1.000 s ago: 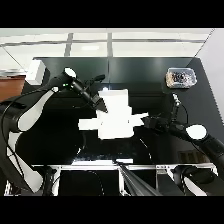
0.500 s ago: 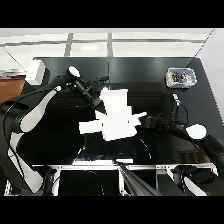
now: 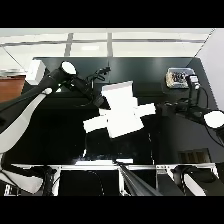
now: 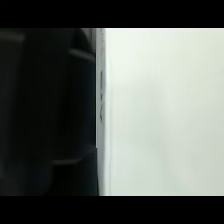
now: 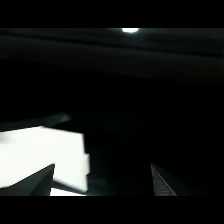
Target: Fold the box and place the chain.
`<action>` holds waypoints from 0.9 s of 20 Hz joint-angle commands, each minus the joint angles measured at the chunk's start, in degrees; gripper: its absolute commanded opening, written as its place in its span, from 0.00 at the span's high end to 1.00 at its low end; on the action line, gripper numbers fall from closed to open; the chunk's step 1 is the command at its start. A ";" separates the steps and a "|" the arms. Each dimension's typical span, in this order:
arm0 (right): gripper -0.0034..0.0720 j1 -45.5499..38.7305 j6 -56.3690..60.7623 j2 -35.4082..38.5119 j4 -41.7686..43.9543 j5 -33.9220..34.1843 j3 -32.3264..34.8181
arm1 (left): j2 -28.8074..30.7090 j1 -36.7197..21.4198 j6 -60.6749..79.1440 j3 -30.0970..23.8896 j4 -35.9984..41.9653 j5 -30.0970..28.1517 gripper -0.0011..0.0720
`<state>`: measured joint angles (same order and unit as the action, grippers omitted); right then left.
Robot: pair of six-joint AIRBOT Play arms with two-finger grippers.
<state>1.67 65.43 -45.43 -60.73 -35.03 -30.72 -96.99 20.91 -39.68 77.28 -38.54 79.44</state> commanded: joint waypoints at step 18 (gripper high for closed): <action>0.03 14.47 -42.77 -0.57 1.44 -8.24 2.51 | 5.44 4.92 42.71 -12.02 -8.02 -19.30 0.95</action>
